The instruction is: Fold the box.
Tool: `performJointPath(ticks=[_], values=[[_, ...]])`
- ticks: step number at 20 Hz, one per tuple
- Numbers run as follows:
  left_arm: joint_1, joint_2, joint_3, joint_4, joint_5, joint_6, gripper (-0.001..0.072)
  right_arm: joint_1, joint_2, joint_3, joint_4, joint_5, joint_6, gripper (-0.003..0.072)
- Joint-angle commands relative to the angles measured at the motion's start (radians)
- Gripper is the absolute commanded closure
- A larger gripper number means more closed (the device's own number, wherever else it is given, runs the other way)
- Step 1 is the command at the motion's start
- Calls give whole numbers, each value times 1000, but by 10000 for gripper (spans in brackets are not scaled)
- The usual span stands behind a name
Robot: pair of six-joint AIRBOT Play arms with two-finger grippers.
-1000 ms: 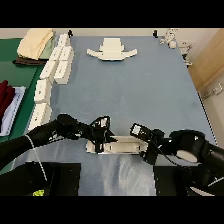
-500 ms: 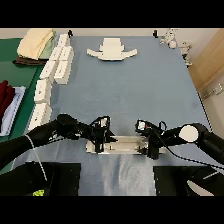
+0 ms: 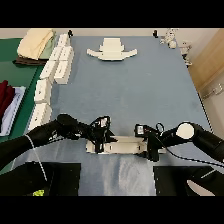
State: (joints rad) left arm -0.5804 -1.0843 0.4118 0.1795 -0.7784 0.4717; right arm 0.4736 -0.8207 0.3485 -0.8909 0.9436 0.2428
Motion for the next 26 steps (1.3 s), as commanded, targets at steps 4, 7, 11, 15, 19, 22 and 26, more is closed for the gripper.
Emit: performJointPath(ticks=[4, 7, 11, 15, 19, 22, 26], values=[[0, -1, 0, 0, 1, 0, 696, -93, -9, -45, 114, 15, -199, -33], [0, -1, 0, 0, 0, 0, 696, -93, -10, -64, 141, -10, -219, -23], [0, -1, 0, 0, 0, 0, 696, -93, -27, -75, 149, -13, -243, 10], [0, -1, 0, 0, 0, 0, 696, -93, -69, -82, 203, -53, -333, 10], [0, -1, 0, 0, 0, 0, 696, -91, -100, -87, 208, -66, -362, 64], [0, -1, 0, 0, 0, 0, 696, -91, -102, -87, 208, -74, -367, 116], [0, -1, 0, 0, 0, 0, 696, -92, -101, -93, 207, -78, -367, 117]])
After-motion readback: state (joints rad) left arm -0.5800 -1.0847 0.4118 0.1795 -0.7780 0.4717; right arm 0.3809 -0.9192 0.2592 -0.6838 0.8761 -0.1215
